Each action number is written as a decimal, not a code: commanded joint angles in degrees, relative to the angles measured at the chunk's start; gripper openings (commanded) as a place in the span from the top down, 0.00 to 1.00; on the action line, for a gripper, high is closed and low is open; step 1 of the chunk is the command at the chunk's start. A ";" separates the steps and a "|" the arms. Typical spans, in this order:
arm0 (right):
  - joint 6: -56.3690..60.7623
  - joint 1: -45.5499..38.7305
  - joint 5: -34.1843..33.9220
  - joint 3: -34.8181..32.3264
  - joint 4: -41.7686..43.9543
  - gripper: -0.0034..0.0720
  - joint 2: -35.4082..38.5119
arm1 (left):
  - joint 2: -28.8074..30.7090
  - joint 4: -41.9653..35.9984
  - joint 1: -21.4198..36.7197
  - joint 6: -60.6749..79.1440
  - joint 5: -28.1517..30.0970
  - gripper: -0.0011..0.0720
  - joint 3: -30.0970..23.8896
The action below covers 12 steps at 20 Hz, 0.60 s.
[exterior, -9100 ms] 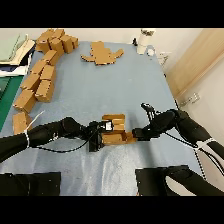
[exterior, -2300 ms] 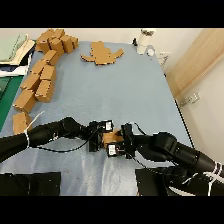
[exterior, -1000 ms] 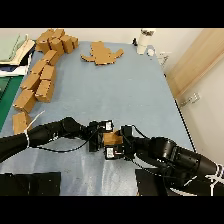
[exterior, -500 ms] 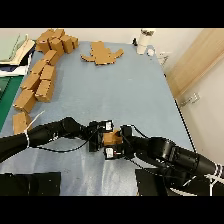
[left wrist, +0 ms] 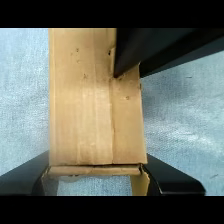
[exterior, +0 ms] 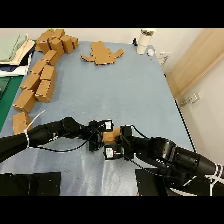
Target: Fold the box.
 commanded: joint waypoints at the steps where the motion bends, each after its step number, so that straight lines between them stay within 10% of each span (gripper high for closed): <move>1: 0.11 -0.04 -0.37 0.04 0.35 0.81 0.52 | 0.00 0.04 0.00 0.11 -0.31 0.27 -0.02; 12: 0.15 -0.04 -2.21 0.83 1.68 0.81 5.03 | 0.00 0.04 0.00 0.11 -0.31 0.27 -0.02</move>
